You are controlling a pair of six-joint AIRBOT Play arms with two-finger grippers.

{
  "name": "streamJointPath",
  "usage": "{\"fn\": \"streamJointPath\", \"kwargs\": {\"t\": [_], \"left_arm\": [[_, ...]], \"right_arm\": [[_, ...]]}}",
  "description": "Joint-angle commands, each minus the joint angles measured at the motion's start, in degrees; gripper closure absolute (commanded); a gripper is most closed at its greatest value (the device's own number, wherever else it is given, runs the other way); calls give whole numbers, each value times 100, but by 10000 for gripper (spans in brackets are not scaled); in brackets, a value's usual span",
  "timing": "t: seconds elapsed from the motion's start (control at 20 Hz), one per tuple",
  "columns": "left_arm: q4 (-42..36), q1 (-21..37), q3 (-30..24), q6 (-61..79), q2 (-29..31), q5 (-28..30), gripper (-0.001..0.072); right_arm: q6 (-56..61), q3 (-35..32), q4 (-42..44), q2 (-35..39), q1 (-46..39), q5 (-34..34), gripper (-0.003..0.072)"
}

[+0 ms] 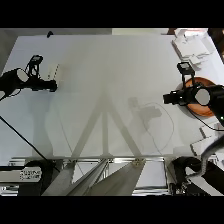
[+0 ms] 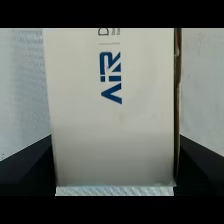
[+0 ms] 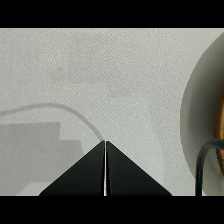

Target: Fold the box and place the chain.

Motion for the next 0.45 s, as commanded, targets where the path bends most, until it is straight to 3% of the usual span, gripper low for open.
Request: {"fn": "streamJointPath", "kwargs": {"t": [0.0, 0.4], "left_arm": [[107, 4, 2, 4, 46, -356, 6], [87, 4, 4, 647, 785, -424, 7]], "right_arm": [[0, -2, -2, -4, -4, 0, 676], [0, -2, -2, -4, -4, 0, 676]]}}
